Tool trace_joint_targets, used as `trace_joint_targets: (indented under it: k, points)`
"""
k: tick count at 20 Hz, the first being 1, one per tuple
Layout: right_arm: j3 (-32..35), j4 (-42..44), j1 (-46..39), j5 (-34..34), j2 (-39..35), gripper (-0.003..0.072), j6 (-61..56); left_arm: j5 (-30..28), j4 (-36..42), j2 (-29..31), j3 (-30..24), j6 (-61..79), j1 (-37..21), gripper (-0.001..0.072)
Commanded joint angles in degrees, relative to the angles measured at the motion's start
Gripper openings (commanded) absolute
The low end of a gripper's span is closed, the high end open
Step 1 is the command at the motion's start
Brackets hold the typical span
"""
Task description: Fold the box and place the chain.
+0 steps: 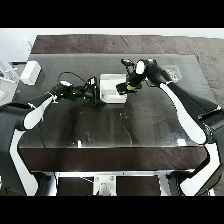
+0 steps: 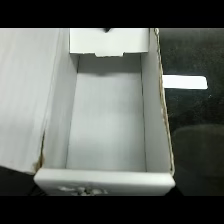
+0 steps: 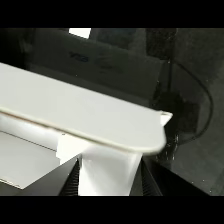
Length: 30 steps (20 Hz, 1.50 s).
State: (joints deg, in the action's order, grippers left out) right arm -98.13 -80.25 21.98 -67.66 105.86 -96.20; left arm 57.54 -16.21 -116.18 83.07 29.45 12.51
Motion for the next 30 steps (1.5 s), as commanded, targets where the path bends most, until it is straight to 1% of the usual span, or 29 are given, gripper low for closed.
trace_joint_targets:
  k: [1, 4, 13, 19, 20, 21, 26, 29, 30]
  points:
    - [-0.3, -0.6, 0.4, -1.0, 0.3, 0.0404, -2.3, 0.0, 0.0, 0.0, 0.0, 0.0, 0.0, 0.0535]
    - [-0.3, -1.1, 0.4, -1.5, 0.3, 0.0394, -3.3, 0.0, 0.0, 0.0, 0.0, 0.0, 0.0, 0.0536]
    - [-0.5, -2.6, 0.9, -1.4, 1.9, 0.0395, -6.6, 0.0, 0.0, 0.0, 0.0, 0.0, 0.0, 0.0536]
    - [-1.0, -6.2, 1.2, -1.4, 2.0, 0.0393, -8.5, 0.0, 0.0, 0.0, 0.0, 0.0, 0.0, 0.0536]
    - [-1.0, -7.3, 1.2, -1.4, 2.0, 0.0391, -9.3, 0.0, 0.0, 0.0, 0.0, 0.0, 0.0, 0.0536]
    - [-1.0, -7.5, 1.2, -1.4, 2.0, 0.0366, -9.5, 0.0, 0.0, 0.0, 0.0, 0.0, 0.0, 0.0536]
    - [-1.1, -8.6, 1.7, -1.4, 2.0, 0.0354, -10.0, 0.0, 0.0, 0.0, 0.0, 0.0, 0.0, 0.0536]
    - [-2.1, -12.3, 3.0, -1.4, 2.0, 0.0354, -11.9, 0.0, 0.0, 0.0, 0.0, 0.0, 0.0, 0.0535]
    - [-2.7, -13.4, 3.3, -1.4, 2.1, 0.0332, -12.0, 0.0, 0.0, 0.0, 0.0, 0.0, 0.0, 0.0536]
